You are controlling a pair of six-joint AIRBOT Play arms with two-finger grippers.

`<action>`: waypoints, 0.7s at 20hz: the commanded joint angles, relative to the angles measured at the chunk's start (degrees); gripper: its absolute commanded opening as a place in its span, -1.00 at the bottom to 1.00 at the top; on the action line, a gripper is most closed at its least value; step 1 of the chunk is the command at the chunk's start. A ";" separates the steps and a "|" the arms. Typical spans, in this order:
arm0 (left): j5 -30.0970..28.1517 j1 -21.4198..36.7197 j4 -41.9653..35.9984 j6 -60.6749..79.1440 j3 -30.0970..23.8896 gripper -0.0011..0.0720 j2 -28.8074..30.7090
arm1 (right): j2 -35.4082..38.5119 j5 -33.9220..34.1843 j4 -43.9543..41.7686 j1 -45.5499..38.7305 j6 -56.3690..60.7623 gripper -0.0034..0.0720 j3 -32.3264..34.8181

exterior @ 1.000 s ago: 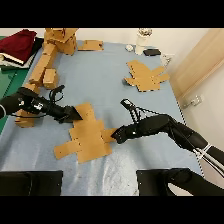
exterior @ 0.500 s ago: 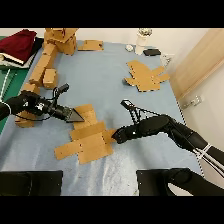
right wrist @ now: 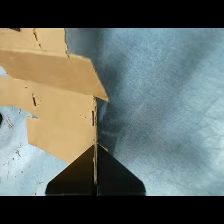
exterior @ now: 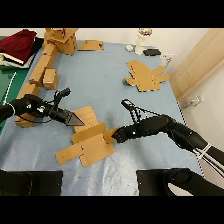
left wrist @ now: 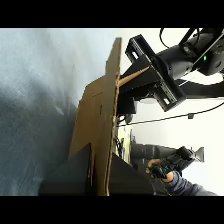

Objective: Fold the box.

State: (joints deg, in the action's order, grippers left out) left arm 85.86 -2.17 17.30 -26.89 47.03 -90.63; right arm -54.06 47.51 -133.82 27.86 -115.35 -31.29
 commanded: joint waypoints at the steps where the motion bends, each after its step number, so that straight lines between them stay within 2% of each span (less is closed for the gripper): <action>1: 0.24 0.07 -0.07 0.31 -0.02 -0.42 -0.22 | 0.04 -0.15 -0.04 0.00 0.07 -0.91 -0.07; 2: 0.15 0.04 -0.22 0.20 -0.02 0.07 -0.22 | 0.04 -0.15 -0.04 0.00 0.07 -0.91 -0.07; 3: 0.11 0.04 -0.26 0.07 -0.02 0.11 -0.22 | 0.04 -0.17 -0.02 0.00 0.07 -0.91 -0.07; 4: 0.17 0.07 -0.20 0.11 -0.02 -0.14 -0.22 | 0.04 -0.35 0.09 0.00 0.07 -0.91 -0.07; 5: 0.20 0.02 -0.17 0.20 -0.02 -0.18 -0.22 | 0.04 -0.50 0.09 0.00 0.07 -0.91 -0.07; 11: 0.28 0.07 0.09 0.17 -0.02 -0.10 -0.22 | 0.04 -0.55 0.09 0.00 0.09 -0.91 -0.07; 14: 0.31 0.33 3.56 -1.99 -0.15 -0.10 -0.22 | 0.04 -0.55 0.09 0.00 0.20 -0.91 -0.07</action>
